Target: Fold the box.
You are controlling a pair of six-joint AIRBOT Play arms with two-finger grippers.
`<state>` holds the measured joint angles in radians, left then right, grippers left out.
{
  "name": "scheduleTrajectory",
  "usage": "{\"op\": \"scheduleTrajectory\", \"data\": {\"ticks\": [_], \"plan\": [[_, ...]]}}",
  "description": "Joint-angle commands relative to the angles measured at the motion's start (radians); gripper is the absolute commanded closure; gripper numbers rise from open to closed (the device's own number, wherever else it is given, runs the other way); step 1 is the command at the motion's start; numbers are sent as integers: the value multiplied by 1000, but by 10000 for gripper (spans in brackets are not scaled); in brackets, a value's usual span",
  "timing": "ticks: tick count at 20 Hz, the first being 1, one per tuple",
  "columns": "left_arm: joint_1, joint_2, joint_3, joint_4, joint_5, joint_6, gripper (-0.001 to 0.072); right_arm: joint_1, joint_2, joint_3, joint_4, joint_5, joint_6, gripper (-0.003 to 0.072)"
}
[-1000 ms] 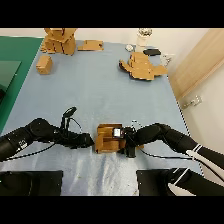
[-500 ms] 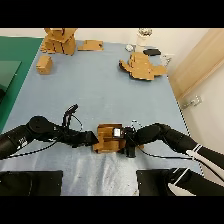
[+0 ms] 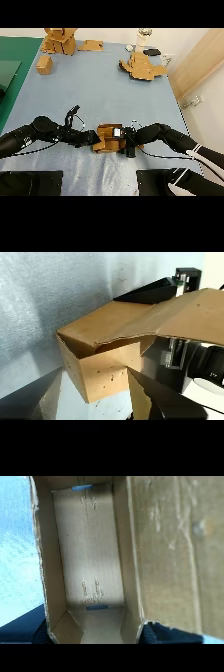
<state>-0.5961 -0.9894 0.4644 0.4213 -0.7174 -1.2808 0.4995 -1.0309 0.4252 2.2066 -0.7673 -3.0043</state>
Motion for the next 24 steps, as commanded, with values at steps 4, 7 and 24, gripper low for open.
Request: {"op": "scheduleTrajectory", "data": {"ticks": [4, 7, 24], "plan": [[-111, -2, 53, 313, 87, -362, 92, 0, 0, -1, 0, 0, 0, 87], [-182, -21, 115, 497, 82, -544, 92, 0, 0, -1, 0, 0, 0, 87], [-446, -229, 393, 1038, -162, -1145, 121, 0, 0, -1, 0, 0, 0, 87]]}}
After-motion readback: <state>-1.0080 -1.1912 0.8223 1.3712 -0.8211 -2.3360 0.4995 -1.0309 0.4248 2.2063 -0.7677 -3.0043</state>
